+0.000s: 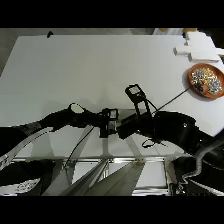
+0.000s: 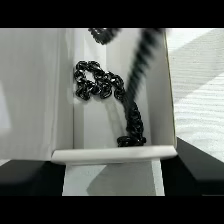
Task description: Fold the box and place the chain.
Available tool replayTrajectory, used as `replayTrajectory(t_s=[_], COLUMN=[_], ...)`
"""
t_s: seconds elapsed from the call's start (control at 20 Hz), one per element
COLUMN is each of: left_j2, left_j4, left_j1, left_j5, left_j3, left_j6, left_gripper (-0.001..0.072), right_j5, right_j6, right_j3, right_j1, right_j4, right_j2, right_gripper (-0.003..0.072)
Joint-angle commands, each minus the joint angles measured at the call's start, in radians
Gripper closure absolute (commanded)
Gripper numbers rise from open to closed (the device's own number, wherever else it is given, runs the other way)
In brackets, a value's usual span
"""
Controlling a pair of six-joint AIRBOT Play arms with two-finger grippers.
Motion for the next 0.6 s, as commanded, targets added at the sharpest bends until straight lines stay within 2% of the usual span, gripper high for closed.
replayTrajectory(t_s=[0.0, 0.1, 0.2, 0.25, 0.45, 0.5, 0.55], left_j2=[0.0, 0.0, 0.0, 0.0, 0.0, 0.0, 0.0], left_j4=[0.0, 0.0, 0.0, 0.0, 0.0, 0.0, 0.0], left_j1=[0.0, 0.0, 0.0, 0.0, 0.0, 0.0, 0.0], left_j5=[0.0, 0.0, 0.0, 0.0, 0.0, 0.0, 0.0], left_j3=[0.001, 0.001, 0.001, 0.001, 0.001, 0.001, 0.001], left_j6=[0.0, 0.0, 0.0, 0.0, 0.0, 0.0, 0.0], left_gripper=[0.049, 0.049, 0.049, 0.049, 0.049, 0.049, 0.049], right_j5=[0.092, 0.124, 0.132, 0.137, 0.259, 0.286, 0.3], right_j6=[0.052, 0.051, 0.048, 0.047, -0.043, -0.075, -0.1], right_j3=[0.0, 0.0, 0.001, 0.005, 0.136, 0.174, 0.2], right_j1=[0.001, 0.001, 0.001, 0.001, -0.102, -0.149, -0.2], right_j4=[-0.11, -0.117, -0.117, -0.117, -0.106, -0.108, -0.11], right_j2=[-0.011, -0.012, -0.012, -0.011, -0.003, -0.003, -0.003], right_gripper=[0.0668, 0.0651, 0.0439, 0.0426, 0.0433, 0.0486, 0.057])
